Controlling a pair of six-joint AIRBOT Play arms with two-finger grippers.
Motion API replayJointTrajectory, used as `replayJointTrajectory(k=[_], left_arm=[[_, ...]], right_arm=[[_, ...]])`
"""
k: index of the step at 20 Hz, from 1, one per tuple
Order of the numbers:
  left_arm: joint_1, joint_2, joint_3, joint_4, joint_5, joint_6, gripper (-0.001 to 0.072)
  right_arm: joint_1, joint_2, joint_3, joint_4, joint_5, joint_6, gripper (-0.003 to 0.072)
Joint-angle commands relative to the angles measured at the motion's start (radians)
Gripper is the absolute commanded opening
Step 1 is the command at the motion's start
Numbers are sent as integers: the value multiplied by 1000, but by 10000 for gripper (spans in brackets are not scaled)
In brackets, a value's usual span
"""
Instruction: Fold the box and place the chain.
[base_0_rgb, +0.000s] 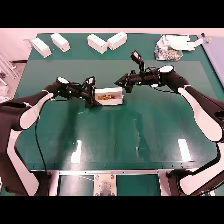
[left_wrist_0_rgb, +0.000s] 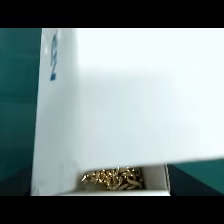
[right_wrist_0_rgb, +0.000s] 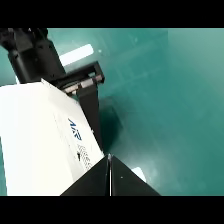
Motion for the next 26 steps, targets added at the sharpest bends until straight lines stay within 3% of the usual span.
replayJointTrajectory(k=[1, 6, 8, 9, 13, 15, 26], left_arm=[[1, 1, 1, -2, -1, 1, 513], [1, 1, 1, -2, 0, 1, 513], [1, 1, 1, -2, -1, 1, 514], [1, 1, 1, -2, -1, 1, 513], [1, 1, 1, -2, -1, 1, 513], [1, 1, 1, -2, -1, 1, 513], [1, 1, 1, -2, -1, 1, 513]], right_arm=[[4, -1, 1, -83, 36, 13, 15], [4, -1, -1, -113, 92, 35, 82], [4, -1, -1, -111, 92, 31, 214], [5, 0, 3, -109, 92, 27, 243], [34, 0, 60, -105, 132, 21, 266], [56, -1, 76, -105, 160, 15, 314], [88, -10, 103, -252, 114, 8, 317]])
